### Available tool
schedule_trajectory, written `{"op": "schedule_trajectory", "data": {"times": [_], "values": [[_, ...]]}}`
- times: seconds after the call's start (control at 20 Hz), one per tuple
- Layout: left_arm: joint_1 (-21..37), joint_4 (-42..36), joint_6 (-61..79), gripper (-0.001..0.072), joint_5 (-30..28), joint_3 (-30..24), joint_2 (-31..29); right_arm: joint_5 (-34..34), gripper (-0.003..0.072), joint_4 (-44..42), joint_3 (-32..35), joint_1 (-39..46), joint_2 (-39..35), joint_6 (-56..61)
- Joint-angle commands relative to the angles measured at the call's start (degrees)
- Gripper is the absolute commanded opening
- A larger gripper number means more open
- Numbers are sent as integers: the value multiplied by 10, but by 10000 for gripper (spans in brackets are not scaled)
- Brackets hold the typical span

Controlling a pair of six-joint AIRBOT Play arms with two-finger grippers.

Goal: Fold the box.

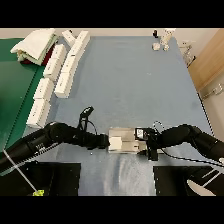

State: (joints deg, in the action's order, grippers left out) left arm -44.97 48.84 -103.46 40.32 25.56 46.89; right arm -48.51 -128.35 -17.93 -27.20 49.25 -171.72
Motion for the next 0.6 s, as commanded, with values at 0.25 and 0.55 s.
{"op": "schedule_trajectory", "data": {"times": [0.25,0.55], "values": [[-140,263,-329,376,68,148,130,0,524,0,0,0,0,0],[-176,319,-405,375,144,231,222,0,524,0,0,0,0,0]]}}
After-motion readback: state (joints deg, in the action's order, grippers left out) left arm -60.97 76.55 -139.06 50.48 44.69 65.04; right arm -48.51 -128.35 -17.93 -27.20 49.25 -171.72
